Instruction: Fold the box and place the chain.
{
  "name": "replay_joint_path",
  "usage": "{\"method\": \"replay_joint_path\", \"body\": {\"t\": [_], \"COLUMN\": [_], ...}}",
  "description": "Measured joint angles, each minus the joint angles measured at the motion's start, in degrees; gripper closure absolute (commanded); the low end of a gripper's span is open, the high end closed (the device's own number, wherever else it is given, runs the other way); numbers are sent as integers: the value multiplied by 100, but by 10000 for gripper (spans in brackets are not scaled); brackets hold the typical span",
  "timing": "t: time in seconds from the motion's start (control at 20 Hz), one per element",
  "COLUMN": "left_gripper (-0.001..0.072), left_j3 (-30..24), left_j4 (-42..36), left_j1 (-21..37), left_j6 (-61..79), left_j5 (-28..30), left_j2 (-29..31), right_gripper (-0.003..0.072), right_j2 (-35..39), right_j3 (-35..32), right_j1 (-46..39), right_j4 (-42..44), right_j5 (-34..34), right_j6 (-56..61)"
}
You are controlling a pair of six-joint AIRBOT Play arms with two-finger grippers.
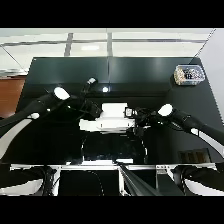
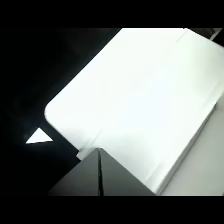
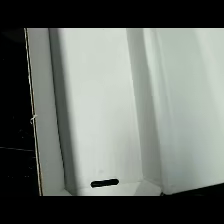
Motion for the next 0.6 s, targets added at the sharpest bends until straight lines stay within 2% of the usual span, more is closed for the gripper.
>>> {"method": "replay_joint_path", "body": {"t": [0.15,0.25,0.35,0.45,0.5,0.55,0.6], "left_gripper": [685,682,682,681,604,238,-11], "left_j3": [195,81,-310,-800,-1025,-1246,-1427], "left_j4": [81,177,127,-7,-11,-7,72], "left_j1": [372,664,931,1067,1099,1104,1069], "left_j6": [-328,-398,15,1062,1674,2304,2826], "left_j5": [-297,-358,-391,-509,-675,-876,-1047], "left_j2": [551,1084,1668,2052,2155,2214,2221], "right_gripper": [550,550,550,550,549,549,549], "right_j2": [0,0,0,0,0,0,0], "right_j3": [0,0,0,0,0,0,0], "right_j1": [0,0,0,0,0,0,0], "right_j4": [0,0,0,0,0,0,0], "right_j5": [0,-2,0,0,0,0,0], "right_j6": [7,7,7,7,7,7,7]}}
